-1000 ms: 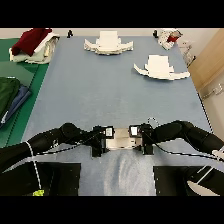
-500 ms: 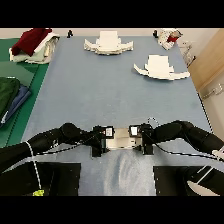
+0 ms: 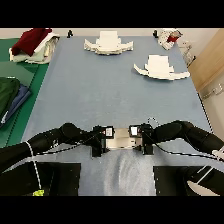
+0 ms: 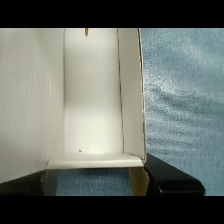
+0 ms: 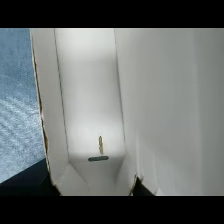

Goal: Fold the box.

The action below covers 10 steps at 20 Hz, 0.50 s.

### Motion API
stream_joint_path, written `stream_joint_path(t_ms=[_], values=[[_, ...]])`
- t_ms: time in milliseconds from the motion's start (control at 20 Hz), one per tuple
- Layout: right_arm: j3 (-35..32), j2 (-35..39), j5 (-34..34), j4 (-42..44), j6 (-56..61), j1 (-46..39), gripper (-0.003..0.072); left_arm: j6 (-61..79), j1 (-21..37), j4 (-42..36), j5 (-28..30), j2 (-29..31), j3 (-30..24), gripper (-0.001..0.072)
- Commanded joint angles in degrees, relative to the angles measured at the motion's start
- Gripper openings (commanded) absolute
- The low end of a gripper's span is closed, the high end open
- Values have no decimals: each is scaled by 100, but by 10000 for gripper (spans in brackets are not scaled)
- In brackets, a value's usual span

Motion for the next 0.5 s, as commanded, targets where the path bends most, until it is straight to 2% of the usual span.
stream_joint_path(t_ms=[0, 100, 150, 200, 250, 450], values=[[-2, 4, -15, 7, 4, -2, 528, 0, -2, 2, 2, -4, 7, 509], [-2, 4, -24, 7, 116, -2, 528, 0, -2, 2, 2, -4, 7, 509], [20, 7, -31, -20, 326, -2, 554, 0, -2, 2, 4, -4, 7, 509], [72, 9, -81, -96, 745, -2, 690, 0, -2, 2, 2, -4, 7, 509], [153, 39, -260, -319, 1285, -2, 720, 0, -2, 2, 4, -4, 7, 509], [498, 487, -1467, -1593, 2911, -2, 720, 2, 0, 2, 7, -4, 7, 509]])
